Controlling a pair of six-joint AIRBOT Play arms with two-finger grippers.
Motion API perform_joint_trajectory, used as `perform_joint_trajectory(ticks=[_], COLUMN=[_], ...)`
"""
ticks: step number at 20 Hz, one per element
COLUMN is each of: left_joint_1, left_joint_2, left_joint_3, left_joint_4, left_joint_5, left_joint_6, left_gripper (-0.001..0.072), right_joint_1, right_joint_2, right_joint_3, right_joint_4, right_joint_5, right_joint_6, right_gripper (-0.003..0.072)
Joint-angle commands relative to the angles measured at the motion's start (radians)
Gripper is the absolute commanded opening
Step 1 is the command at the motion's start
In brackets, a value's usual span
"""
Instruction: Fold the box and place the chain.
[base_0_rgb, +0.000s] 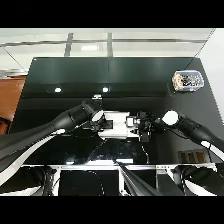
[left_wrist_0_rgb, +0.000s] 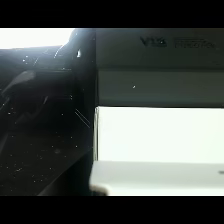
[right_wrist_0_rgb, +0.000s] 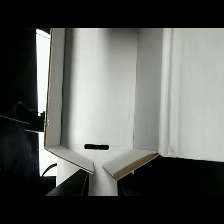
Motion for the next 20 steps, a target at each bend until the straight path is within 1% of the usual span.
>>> perform_joint_trajectory(ticks=[1,3,7,10,13,14,15,16,17,18,19,20], left_joint_1=[0.0,0.0,0.0,0.001,0.0,0.0,0.0,0.0,0.0,0.0,0.0,0.0], left_joint_2=[0.0,0.0,0.0,0.0,0.0,0.0,0.0,0.0,0.0,0.0,0.0,0.0], left_joint_3=[0.001,0.001,0.001,0.001,0.001,0.001,0.001,0.001,0.001,0.001,0.001,0.001], left_joint_4=[0.0,-0.002,-0.003,-0.003,-0.003,-0.003,-0.003,-0.003,-0.003,-0.003,-0.003,-0.003], left_joint_5=[-0.001,-0.001,-0.001,0.003,0.002,0.003,0.003,0.003,0.003,0.003,0.003,0.003], left_joint_6=[0.002,0.002,0.001,0.001,0.001,0.001,0.001,0.001,0.001,0.001,0.001,0.001], left_gripper=[0.0024,0.0025,0.0025,0.0025,0.0025,0.0025,0.0025,0.0025,0.0025,0.0025,0.0025,0.0025], right_joint_1=[0.002,0.002,0.012,0.04,0.041,0.041,0.041,0.041,0.041,0.043,0.044,0.044], right_joint_2=[0.002,-0.007,-0.066,-0.091,-0.091,-0.091,-0.091,-0.091,-0.091,-0.091,-0.091,-0.09], right_joint_3=[0.001,0.0,0.0,0.0,0.0,0.0,0.0,0.0,0.0,0.0,0.0,0.0], right_joint_4=[0.095,0.183,0.271,0.267,0.269,0.271,0.27,0.268,0.27,0.275,0.272,0.264], right_joint_5=[0.004,0.005,0.01,-0.046,-0.049,-0.054,-0.052,-0.042,-0.038,-0.039,-0.038,-0.032], right_joint_6=[0.035,0.044,0.043,0.043,0.043,0.043,0.043,0.043,0.044,0.043,0.043,0.045], right_gripper=[0.0184,0.0185,0.0188,0.0187,0.0187,0.0285,0.0404,0.0351,0.0233,0.0459,0.0473,0.0283])
